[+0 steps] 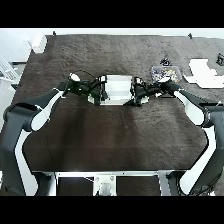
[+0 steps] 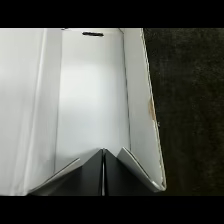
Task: Fold the box and place the chain.
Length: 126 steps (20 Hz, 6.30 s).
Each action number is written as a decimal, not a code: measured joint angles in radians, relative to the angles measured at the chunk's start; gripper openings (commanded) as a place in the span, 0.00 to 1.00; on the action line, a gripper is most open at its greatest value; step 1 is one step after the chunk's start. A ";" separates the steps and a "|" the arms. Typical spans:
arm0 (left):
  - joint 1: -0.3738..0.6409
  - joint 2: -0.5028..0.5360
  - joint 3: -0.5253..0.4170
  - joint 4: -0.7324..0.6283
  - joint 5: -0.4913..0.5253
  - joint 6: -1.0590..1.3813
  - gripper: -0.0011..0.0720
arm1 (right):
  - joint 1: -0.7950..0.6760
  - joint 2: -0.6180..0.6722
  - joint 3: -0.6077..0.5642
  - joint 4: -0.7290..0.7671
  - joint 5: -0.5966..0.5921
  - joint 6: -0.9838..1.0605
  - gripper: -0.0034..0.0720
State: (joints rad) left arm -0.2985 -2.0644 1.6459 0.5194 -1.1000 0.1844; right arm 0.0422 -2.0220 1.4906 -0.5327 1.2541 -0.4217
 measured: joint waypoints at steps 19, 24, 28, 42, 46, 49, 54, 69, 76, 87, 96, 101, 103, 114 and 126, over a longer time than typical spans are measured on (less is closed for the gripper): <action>0.221 0.172 0.000 0.086 -0.217 -0.506 0.04 | 0.001 0.000 0.000 -0.001 -0.001 0.002 0.82; 0.290 0.176 -0.035 0.181 -0.174 -0.812 0.04 | 0.001 0.000 0.000 -0.001 0.000 0.001 0.82; 0.318 0.176 -0.117 0.198 -0.132 -0.948 0.04 | 0.001 0.000 0.000 -0.001 0.000 0.001 0.82; 0.161 0.115 -0.223 0.035 0.060 -1.033 0.04 | 0.001 0.000 0.000 -0.001 0.000 0.002 0.82; 0.155 0.104 -0.222 -0.025 0.051 -1.021 0.05 | 0.001 0.000 0.000 -0.001 0.000 0.002 0.82; 0.153 0.102 -0.209 -0.097 0.026 -1.002 0.31 | 0.001 0.000 0.000 -0.001 0.000 0.001 0.82; 0.153 0.102 -0.171 -0.140 -0.027 -0.972 0.33 | 0.001 0.000 0.000 -0.001 0.000 0.002 0.82; 0.153 0.102 -0.159 -0.200 -0.135 -0.962 0.44 | 0.001 0.000 0.000 -0.001 0.000 0.001 0.82; 0.153 0.102 -0.159 -0.212 -0.159 -0.964 0.44 | 0.001 0.000 0.000 -0.001 0.000 0.001 0.82; 0.153 0.102 -0.159 -0.214 -0.149 -0.973 0.44 | 0.001 0.000 0.000 -0.001 0.000 0.001 0.82; 0.146 0.108 -0.159 -0.206 -0.130 -1.195 0.44 | 0.001 0.000 0.000 -0.001 0.000 0.001 0.82; 0.113 0.130 -0.146 -0.136 -0.098 -1.342 0.44 | 0.001 0.000 0.000 -0.001 0.000 0.001 0.82; 0.098 0.135 -0.131 -0.095 -0.092 -1.403 0.44 | 0.001 0.000 0.000 -0.001 0.000 0.001 0.82; -0.004 0.140 -0.014 0.151 0.007 -1.723 0.44 | -0.001 0.000 0.000 -0.001 -0.001 0.003 0.82; -0.053 0.138 0.051 0.344 0.058 -1.889 0.44 | 0.000 0.000 0.000 -0.001 0.000 0.001 0.82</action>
State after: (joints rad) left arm -0.3515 -1.9266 1.6970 0.8639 -1.0424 -1.7042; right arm 0.0418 -2.0224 1.4906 -0.5335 1.2545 -0.4210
